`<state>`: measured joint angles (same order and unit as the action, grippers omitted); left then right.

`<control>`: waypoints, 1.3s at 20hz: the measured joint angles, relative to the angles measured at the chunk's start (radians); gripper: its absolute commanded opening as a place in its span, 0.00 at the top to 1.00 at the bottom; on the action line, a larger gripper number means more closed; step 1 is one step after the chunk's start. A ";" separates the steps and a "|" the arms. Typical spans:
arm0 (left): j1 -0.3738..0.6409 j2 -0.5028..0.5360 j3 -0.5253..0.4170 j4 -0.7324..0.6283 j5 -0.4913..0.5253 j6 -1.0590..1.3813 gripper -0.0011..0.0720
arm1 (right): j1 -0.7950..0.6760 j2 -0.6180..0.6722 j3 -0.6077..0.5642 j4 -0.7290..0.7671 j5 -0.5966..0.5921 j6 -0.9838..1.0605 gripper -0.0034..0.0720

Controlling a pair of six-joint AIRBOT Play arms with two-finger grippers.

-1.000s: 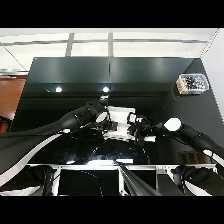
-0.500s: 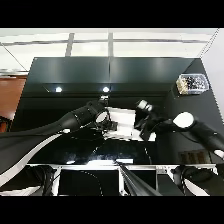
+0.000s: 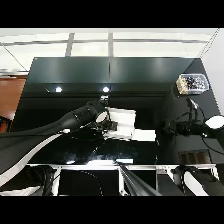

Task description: Fold the box and place the chain.

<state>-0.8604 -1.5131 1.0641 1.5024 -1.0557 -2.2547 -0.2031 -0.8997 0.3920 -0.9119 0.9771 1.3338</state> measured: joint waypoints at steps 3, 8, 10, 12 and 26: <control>0.000 0.000 0.000 0.000 0.000 0.000 0.95 | -0.028 -0.019 -0.048 0.055 0.053 0.002 0.94; 0.000 0.000 0.000 0.000 0.000 0.000 0.95 | -0.042 -0.126 -0.075 0.209 0.163 -0.162 0.94; 0.000 0.000 0.000 0.000 0.000 0.000 0.95 | -0.042 -0.165 -0.078 0.288 0.190 -0.246 0.94; 0.000 0.000 0.000 0.000 0.000 0.000 0.95 | -0.043 -0.188 -0.080 0.361 0.207 -0.319 0.94; 0.000 0.000 0.000 -0.001 0.000 0.000 0.95 | 0.151 -0.213 -0.073 0.498 0.112 -0.438 0.69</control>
<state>-0.8604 -1.5131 1.0641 1.5013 -1.0557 -2.2547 -0.0525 -1.1126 0.3187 -0.4141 1.0893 0.8959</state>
